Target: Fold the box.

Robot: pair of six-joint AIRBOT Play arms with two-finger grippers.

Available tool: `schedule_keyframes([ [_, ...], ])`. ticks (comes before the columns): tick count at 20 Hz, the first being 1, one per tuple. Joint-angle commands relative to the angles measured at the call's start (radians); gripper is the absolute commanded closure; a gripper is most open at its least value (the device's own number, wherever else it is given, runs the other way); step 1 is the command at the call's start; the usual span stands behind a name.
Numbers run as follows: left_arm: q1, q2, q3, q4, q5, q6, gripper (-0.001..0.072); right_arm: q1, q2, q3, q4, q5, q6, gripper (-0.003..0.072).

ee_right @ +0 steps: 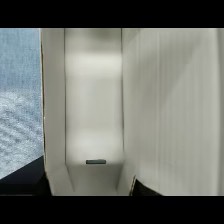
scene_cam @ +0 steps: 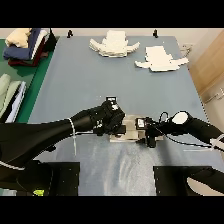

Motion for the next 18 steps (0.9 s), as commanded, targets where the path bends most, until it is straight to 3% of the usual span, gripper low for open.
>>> schedule_keyframes([
  [1,0.022,0.038,0.006,-0.029,-0.030,0.040,0.0181,0.000,0.000,0.000,0.000,0.000,0.000,0.0196],
  [4,0.093,0.123,0.029,-0.053,-0.110,0.111,0.0181,0.000,0.000,0.000,0.000,0.000,0.000,0.0196],
  [6,0.166,0.191,0.039,-0.142,-0.152,0.202,0.0200,0.000,0.000,0.000,0.000,0.000,0.000,0.0196],
  [8,0.251,0.245,0.040,-0.258,-0.218,0.357,0.0697,0.000,0.000,0.000,0.000,0.000,0.000,0.0196],
  [11,0.352,0.269,0.040,-0.417,-0.329,0.629,0.0695,0.000,0.000,0.000,0.000,0.000,0.000,0.0196],
  [15,0.363,0.265,0.039,-0.413,-0.295,0.946,0.0692,0.000,0.000,0.000,0.000,0.000,0.000,0.0196],
  [16,0.363,0.263,0.039,-0.391,-0.299,1.046,0.0622,0.000,0.000,0.000,0.000,0.000,0.000,0.0196],
  [17,0.367,0.266,0.034,-0.374,-0.300,1.142,0.0235,0.000,0.000,0.000,0.000,0.001,0.000,0.0196],
  [18,0.389,0.275,0.022,-0.352,-0.280,1.190,0.0041,0.000,0.000,0.000,0.001,0.000,0.000,0.0196],
])
